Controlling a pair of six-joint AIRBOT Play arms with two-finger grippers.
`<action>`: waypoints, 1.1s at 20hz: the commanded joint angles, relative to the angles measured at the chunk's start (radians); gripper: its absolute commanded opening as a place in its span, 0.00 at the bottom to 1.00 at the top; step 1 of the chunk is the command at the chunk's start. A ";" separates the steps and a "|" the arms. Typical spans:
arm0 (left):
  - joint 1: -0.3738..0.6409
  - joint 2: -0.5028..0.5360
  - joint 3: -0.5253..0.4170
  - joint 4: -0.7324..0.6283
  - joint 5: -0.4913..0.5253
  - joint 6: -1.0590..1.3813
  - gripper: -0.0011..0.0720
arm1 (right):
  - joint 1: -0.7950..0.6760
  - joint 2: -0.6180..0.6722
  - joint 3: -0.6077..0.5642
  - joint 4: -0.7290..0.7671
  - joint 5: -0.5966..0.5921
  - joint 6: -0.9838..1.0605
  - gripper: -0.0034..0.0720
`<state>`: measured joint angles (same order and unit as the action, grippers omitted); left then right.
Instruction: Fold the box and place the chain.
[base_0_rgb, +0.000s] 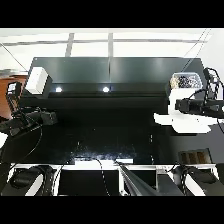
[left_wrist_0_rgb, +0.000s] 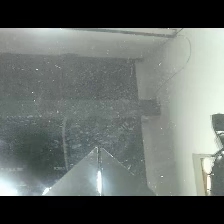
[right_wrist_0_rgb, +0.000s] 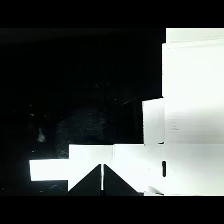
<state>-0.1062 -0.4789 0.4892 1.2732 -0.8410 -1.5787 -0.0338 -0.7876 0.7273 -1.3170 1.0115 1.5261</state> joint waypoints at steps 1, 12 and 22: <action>0.000 0.001 0.000 0.000 0.000 0.000 0.06 | 0.000 0.001 0.000 0.000 0.000 0.000 0.07; 0.000 0.001 0.000 0.000 0.000 0.000 0.06 | 0.000 0.001 0.000 0.000 0.000 0.000 0.07; 0.000 0.001 0.000 0.000 0.105 0.000 0.06 | 0.000 0.000 0.000 0.007 -0.005 0.000 0.07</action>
<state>-0.1062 -0.4789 0.4892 1.2743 -0.7635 -1.5787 -0.0338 -0.7876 0.7273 -1.3132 1.0088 1.5261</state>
